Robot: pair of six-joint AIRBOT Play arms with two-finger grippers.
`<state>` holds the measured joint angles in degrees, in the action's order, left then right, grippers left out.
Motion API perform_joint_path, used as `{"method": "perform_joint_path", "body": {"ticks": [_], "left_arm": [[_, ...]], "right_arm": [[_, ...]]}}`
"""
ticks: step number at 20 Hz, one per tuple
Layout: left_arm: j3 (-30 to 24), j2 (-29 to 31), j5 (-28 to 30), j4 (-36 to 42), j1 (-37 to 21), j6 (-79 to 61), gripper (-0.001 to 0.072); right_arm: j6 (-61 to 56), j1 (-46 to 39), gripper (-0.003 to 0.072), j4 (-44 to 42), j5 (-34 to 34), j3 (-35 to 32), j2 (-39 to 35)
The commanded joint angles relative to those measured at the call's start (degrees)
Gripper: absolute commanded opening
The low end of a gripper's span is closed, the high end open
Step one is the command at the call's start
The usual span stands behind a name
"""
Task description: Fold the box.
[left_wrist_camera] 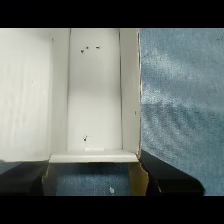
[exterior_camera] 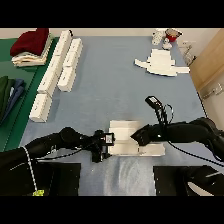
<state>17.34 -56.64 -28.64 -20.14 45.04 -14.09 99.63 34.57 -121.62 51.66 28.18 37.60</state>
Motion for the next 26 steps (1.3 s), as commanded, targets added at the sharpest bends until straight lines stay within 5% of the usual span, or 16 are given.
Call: {"method": "perform_joint_path", "body": {"ticks": [1,3,5,8,9,18,23,24,25,26], "left_arm": [[0.02,0.04,0.00,0.00,-0.02,0.02,0.0523],[0.02,0.04,0.00,0.00,-0.02,0.02,0.0524],[0.02,0.04,0.00,0.00,-0.02,0.02,0.0523],[0.02,0.04,0.00,0.00,-0.02,0.02,0.0523],[0.02,0.04,0.00,0.00,-0.02,0.02,0.0523],[0.02,0.04,0.00,0.00,-0.02,0.02,0.0523],[0.02,0.04,0.00,0.00,-0.02,0.02,0.0523],[0.02,0.04,0.00,0.00,-0.02,0.02,0.0523],[0.02,0.04,0.00,0.00,-0.02,0.02,0.0523],[0.02,0.04,0.00,0.00,-0.02,0.02,0.0523]], "right_arm": [[9.81,0.20,0.0232,2.03,11.82,-0.90,-6.21],[14.25,0.20,0.0273,5.57,15.52,-1.75,-9.03],[15.04,0.20,0.0606,12.98,18.12,-2.40,-10.19],[21.66,0.20,0.0636,18.91,18.25,-4.04,-9.92],[24.59,0.20,0.0720,18.93,17.11,-4.76,-9.27],[41.99,0.20,0.0720,12.44,2.99,-7.74,-3.74],[49.48,0.20,0.0505,5.29,2.58,-7.74,-0.61],[49.59,0.22,0.0319,4.44,2.64,-7.74,-0.39],[49.62,0.22,0.0220,3.98,2.64,-7.74,-0.39],[50.29,0.22,0.0210,3.30,2.45,-7.74,-0.39]]}}
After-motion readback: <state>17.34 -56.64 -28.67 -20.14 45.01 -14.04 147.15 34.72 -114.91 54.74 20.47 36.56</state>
